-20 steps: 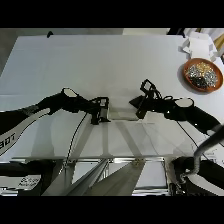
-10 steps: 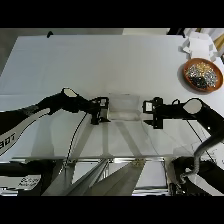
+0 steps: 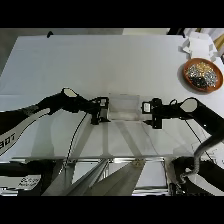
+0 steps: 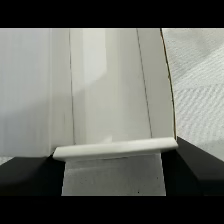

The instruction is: Fold the box and place the chain.

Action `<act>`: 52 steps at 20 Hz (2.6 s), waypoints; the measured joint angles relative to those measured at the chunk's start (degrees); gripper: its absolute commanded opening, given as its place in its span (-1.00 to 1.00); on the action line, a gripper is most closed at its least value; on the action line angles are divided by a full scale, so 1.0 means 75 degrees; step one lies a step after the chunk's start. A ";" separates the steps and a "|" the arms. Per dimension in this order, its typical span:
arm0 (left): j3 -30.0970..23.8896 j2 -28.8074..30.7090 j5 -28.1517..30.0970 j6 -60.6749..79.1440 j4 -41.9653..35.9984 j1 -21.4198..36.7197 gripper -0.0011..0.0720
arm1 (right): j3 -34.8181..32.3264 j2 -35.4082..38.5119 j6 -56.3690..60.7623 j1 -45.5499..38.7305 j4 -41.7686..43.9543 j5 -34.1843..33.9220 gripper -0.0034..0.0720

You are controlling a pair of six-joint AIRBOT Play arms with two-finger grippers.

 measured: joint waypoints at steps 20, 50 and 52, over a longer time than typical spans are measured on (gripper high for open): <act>0.0000 0.0000 0.0000 -0.0015 -0.0003 0.0000 -0.55 | -0.0003 -0.0149 -0.0321 0.0551 0.0883 -0.0469 -0.63; 0.0000 0.0003 0.0000 0.0000 -0.0003 0.0003 -0.55 | 0.0000 -0.0641 -0.0466 0.0947 0.1929 -0.1003 0.02; 0.0000 0.0003 -0.0003 0.0020 0.0000 0.0006 -0.55 | -0.0003 -0.0638 -0.0399 0.0947 0.1938 -0.0912 -0.57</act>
